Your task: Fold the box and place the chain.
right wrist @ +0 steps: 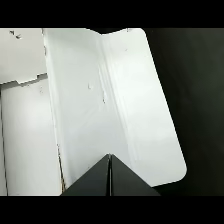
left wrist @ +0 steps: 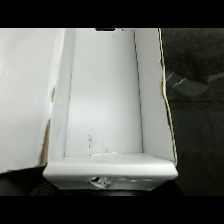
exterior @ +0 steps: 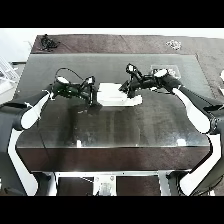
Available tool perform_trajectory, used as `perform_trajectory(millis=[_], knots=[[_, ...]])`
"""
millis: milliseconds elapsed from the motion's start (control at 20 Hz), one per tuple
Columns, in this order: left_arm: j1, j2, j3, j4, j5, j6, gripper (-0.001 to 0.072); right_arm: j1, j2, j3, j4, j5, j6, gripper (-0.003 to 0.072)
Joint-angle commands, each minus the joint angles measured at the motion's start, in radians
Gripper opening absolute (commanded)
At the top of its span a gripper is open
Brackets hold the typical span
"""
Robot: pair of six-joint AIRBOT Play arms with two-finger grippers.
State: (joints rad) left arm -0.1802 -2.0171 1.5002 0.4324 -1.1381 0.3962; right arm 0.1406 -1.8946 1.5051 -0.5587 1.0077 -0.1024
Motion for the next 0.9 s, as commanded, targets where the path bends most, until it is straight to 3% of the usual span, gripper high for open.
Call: perform_trajectory(millis=[0, 200, 350, 400, 450, 500, 850], knots=[[0.0, 0.0, 0.0, 0.0, 0.001, 0.001, 0.0593, 0.0, 0.035, 0.029, -0.006, -0.005, 0.004, 0.0007], [0.0, 0.0, 0.0, 0.0, 0.001, 0.001, 0.0593, -0.016, 0.179, 0.009, -0.051, -0.007, 0.05, 0.0003], [0.0, 0.0, 0.0, 0.0, 0.001, 0.001, 0.0593, -0.038, 0.31, -0.146, -0.082, -0.117, 0.016, 0.0005], [0.0, 0.0, 0.0, 0.0, 0.001, 0.001, 0.0593, -0.04, 0.335, -0.198, -0.118, -0.099, 0.004, 0.0011], [0.0, 0.0, 0.0, 0.0, 0.001, 0.001, 0.0593, -0.044, 0.339, -0.227, -0.142, -0.037, -0.013, 0.0194], [0.0, 0.0, 0.0, 0.0, 0.001, 0.001, 0.0593, -0.046, 0.331, -0.247, -0.167, 0.023, -0.021, 0.0556], [0.0, 0.0, 0.0, 0.0, 0.001, 0.001, 0.0593, -0.037, 0.254, -0.261, -0.21, -0.005, -0.056, 0.0583]])
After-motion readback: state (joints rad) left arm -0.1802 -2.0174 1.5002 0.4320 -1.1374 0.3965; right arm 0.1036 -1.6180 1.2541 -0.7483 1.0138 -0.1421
